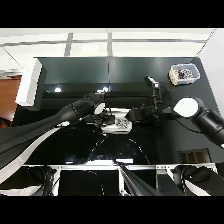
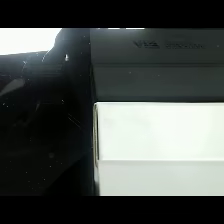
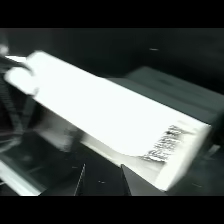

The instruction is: Fold the box and place the chain.

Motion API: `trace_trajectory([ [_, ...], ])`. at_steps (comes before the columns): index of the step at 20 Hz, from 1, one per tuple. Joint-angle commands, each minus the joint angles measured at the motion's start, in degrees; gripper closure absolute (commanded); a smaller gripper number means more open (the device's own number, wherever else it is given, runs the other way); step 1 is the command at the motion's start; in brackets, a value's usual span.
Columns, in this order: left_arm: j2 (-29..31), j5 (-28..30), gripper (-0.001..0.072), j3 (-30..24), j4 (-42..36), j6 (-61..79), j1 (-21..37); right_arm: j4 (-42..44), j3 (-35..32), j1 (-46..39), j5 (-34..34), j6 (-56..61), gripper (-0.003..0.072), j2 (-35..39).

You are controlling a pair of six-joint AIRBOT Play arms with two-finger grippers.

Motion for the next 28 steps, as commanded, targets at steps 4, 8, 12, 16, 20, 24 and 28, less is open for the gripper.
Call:
trace_trajectory([
  [4, 0.0, 1.3, 0.0682, 0.1, -0.2, 0.0, 0.0, -16.6, -0.2, -11.6, 8.5, 1.1, 0.0415, 6.3],
  [8, 0.0, 1.0, 0.0681, 0.1, -0.4, 0.1, 0.0, -16.3, -0.2, -12.0, 7.0, 0.5, 0.0415, 6.3],
  [12, 0.8, -1.9, 0.0225, 1.7, -0.2, -0.4, -0.1, -16.3, -0.2, -12.0, 7.0, -0.9, 0.0415, 6.3],
  [16, 10.2, -3.0, 0.022, 1.4, 5.5, 5.9, 0.1, -16.5, -0.2, -12.0, 7.0, -1.2, 0.0415, 6.3],
  [20, 25.6, -3.8, 0.022, -9.0, 10.7, 10.6, 5.6, -16.5, -0.2, -12.0, 7.0, -1.2, 0.0415, 6.3],
  [24, 39.2, 6.2, 0.022, -28.4, -15.5, 32.5, 27.3, -16.3, -0.2, -12.0, 6.7, -1.1, 0.0415, 6.3],
  [28, 38.3, -0.6, 0.0107, -38.7, -51.1, 101.3, 40.2, -16.1, -0.2, -12.0, 5.6, -1.0, 0.0415, 6.2],
])
